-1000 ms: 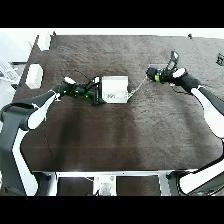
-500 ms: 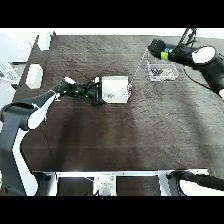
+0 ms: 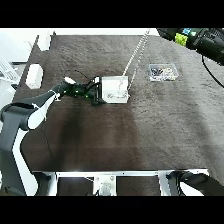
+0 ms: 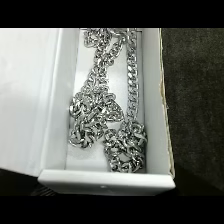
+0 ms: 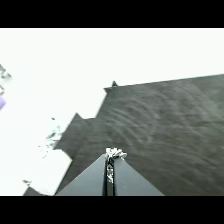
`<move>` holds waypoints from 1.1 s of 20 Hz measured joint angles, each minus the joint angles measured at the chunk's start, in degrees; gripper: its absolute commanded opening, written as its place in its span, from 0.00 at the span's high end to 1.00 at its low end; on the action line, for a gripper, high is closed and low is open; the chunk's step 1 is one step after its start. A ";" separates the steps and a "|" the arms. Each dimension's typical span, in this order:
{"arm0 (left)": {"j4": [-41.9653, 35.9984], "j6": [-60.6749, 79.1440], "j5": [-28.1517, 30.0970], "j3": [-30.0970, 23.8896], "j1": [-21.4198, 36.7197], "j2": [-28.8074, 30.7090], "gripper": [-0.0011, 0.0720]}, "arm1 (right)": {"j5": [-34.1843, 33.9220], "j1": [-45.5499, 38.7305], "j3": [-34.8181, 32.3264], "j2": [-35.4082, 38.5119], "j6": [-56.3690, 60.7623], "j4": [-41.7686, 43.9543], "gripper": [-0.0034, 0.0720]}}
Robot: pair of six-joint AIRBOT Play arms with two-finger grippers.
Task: Fold the box and place the chain.
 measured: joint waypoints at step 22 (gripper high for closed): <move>-0.02 0.00 0.02 0.00 0.00 0.00 0.51 | -1.88 8.11 -0.26 -11.91 0.09 -0.17 0.95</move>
